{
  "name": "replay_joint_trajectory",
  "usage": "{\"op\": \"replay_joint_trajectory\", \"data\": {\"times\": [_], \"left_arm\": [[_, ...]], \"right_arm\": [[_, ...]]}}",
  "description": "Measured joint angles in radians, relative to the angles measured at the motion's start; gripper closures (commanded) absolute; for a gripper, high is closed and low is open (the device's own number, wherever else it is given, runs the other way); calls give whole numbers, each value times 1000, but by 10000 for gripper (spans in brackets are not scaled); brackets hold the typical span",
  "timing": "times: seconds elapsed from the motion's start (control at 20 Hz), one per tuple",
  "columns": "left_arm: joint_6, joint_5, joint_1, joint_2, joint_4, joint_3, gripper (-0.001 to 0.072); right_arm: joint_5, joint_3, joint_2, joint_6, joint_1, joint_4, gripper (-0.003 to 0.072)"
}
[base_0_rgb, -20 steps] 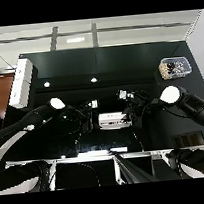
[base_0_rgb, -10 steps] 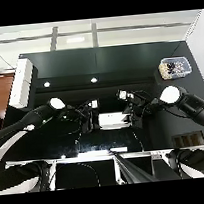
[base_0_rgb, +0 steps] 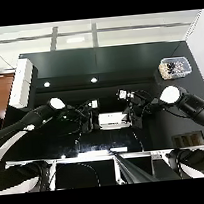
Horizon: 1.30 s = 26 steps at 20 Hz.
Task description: Fold the box and place the chain.
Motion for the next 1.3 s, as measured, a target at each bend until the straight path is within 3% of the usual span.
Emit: {"op": "replay_joint_trajectory", "data": {"times": [1.3], "left_arm": [[1, -2, 0, 0, 1, 0, 245]], "right_arm": [[32, -5, 0, 0, 0, -10, 408]]}}
